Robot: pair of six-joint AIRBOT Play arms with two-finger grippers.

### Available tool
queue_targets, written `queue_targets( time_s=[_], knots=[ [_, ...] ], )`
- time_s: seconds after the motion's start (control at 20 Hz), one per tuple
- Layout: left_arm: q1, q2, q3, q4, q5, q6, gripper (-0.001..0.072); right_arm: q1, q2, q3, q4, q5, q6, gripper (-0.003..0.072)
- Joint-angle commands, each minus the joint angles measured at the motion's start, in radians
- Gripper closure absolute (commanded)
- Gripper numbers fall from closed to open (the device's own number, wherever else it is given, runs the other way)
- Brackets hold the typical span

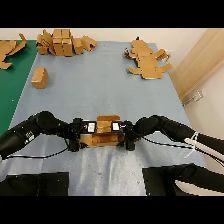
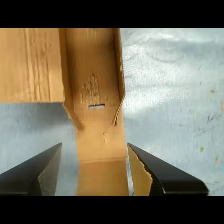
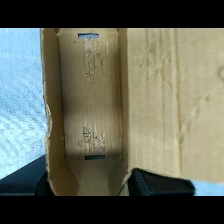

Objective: Fold the box.

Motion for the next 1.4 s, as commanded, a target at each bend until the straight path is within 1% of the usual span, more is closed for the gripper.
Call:
queue_targets(
  time_s=[0.0,0.15,0.35,0.4,0.45,0.5,0.7,0.9,0.95,1.0,1.35],
  knots=[
    [-0.016,-0.003,-0.001,-0.065,-0.003,0.013,0.0066,0.000,0.000,0.000,0.000,0.000,0.000,0.0168],
    [-0.016,-0.034,-0.001,-0.092,0.003,0.013,0.0067,0.000,0.000,0.000,0.000,0.000,0.000,0.0168],
    [-0.016,-0.071,-0.001,-0.092,0.005,0.013,0.0068,0.000,0.000,0.000,0.000,0.000,0.000,0.0168],
    [-0.016,-0.071,-0.001,-0.093,0.006,0.011,0.0105,0.000,0.000,0.000,0.000,0.000,0.000,0.0168],
    [-0.016,-0.071,-0.001,-0.100,0.011,0.005,0.0206,0.000,0.000,0.000,0.000,0.000,0.000,0.0168],
    [-0.016,-0.071,-0.001,-0.107,0.011,0.006,0.0243,0.000,0.000,0.000,0.000,0.000,0.000,0.0168],
    [-0.016,-0.081,-0.001,-0.126,0.013,0.006,0.0242,0.000,0.000,0.000,0.000,0.000,0.000,0.0168],
    [-0.016,-0.097,-0.001,-0.137,0.041,0.006,0.0245,0.000,0.000,0.000,0.000,0.000,0.000,0.0168],
    [-0.016,-0.098,-0.001,-0.144,0.043,0.005,0.0288,0.000,0.000,0.000,0.000,0.000,0.000,0.0169],
    [-0.016,-0.099,-0.001,-0.145,0.045,0.006,0.0419,0.000,0.000,0.000,0.000,0.000,0.000,0.0168],
    [-0.016,-0.101,-0.001,-0.164,0.054,0.006,0.0418,0.000,0.000,0.000,0.000,0.000,0.000,0.0168]
  ],
)
